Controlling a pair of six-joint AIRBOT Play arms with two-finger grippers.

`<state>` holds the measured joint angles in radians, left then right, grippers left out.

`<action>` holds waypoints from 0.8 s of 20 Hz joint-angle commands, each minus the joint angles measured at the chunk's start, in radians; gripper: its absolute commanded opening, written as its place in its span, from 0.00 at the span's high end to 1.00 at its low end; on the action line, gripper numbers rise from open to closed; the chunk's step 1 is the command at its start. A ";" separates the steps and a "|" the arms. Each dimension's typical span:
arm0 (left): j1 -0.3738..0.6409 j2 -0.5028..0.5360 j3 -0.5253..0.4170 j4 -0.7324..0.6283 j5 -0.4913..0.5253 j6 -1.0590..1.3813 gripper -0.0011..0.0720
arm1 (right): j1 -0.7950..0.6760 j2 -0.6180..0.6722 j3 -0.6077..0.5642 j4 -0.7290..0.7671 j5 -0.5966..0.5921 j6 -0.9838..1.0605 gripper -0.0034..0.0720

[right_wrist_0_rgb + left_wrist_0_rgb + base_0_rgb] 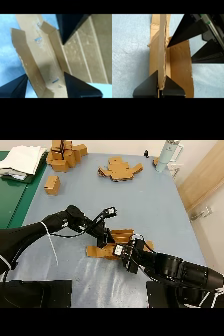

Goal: Fold the box.

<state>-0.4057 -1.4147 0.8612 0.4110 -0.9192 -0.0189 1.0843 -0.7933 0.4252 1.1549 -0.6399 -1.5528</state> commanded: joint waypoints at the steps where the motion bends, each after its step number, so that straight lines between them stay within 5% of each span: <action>1: 0.000 0.000 0.000 0.000 0.001 0.000 0.96 | -0.002 0.021 -0.001 -0.014 -0.051 -0.029 0.00; 9: 0.000 0.000 0.000 0.000 0.000 0.000 0.96 | -0.188 0.095 -0.033 0.120 -0.021 -0.290 0.00; 13: 0.000 0.000 0.000 0.000 0.000 0.000 0.96 | -0.399 0.079 -0.029 0.539 0.048 -0.815 0.00; 16: 0.000 0.000 0.000 0.000 0.000 0.000 0.96 | -0.558 0.017 -0.005 0.900 -0.015 -1.218 0.00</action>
<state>-0.4057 -1.4147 0.8612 0.4110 -0.9188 -0.0193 0.6643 -0.7364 0.4038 1.6886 -0.6235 -2.3470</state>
